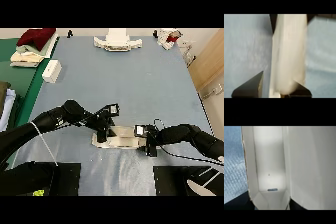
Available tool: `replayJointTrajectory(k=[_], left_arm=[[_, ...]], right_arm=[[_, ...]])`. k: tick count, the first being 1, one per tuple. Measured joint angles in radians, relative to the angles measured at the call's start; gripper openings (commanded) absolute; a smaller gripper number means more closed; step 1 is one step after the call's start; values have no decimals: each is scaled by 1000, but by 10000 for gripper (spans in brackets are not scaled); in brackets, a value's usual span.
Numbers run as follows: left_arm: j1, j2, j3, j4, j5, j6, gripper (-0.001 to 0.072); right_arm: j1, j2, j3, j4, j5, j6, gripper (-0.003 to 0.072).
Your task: Fold the box.
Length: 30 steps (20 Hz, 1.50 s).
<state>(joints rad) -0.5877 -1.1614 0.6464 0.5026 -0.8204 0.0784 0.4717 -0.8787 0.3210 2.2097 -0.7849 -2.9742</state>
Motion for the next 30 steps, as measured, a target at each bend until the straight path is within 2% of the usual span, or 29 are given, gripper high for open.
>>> replayJointTrajectory(k=[1, 2, 3, 5, 6, 7, 8, 9, 12, 14, 16, 19, 25, 30], left_arm=[[1, -1, -1, 4, 8, -1, 385], [5, 2, 1, -6, 17, -11, 569], [5, 4, 1, -2, 6, -27, 605], [16, 18, 1, 16, 3, -87, 604], [26, 31, 1, 45, -4, -132, 587], [34, 48, 1, 74, -17, -184, 450], [46, 69, 1, 114, -30, -251, 209], [58, 92, 1, 158, -54, -316, 17], [80, 161, 1, 267, -166, -497, 15], [74, 181, 1, 275, -256, -606, 15], [40, 182, 1, 222, -327, -689, 14], [-4, 151, 24, 117, -311, -764, 14], [53, -48, 184, -24, -250, -861, 14], [97, -235, 237, -89, -264, -920, 14]], right_arm=[[0, 0, 0, 0, 1, 0, 509], [0, 0, 0, 0, 1, 0, 509], [0, 0, 0, 0, 2, 0, 508], [0, 0, 0, 0, 2, 0, 509], [0, 0, 0, 0, 3, 0, 509], [0, 0, 0, 0, 3, 0, 509], [0, 0, 0, 0, 3, 0, 509], [0, 0, 0, 0, 3, 0, 509], [0, 0, 0, 0, 4, 0, 508], [0, 0, 0, 0, 4, 0, 509], [0, 0, 0, 0, 5, 0, 509], [0, 0, 0, 0, 5, 0, 509], [0, 0, -1, 0, 6, 0, 509], [0, 0, 0, 0, 6, 0, 509]])
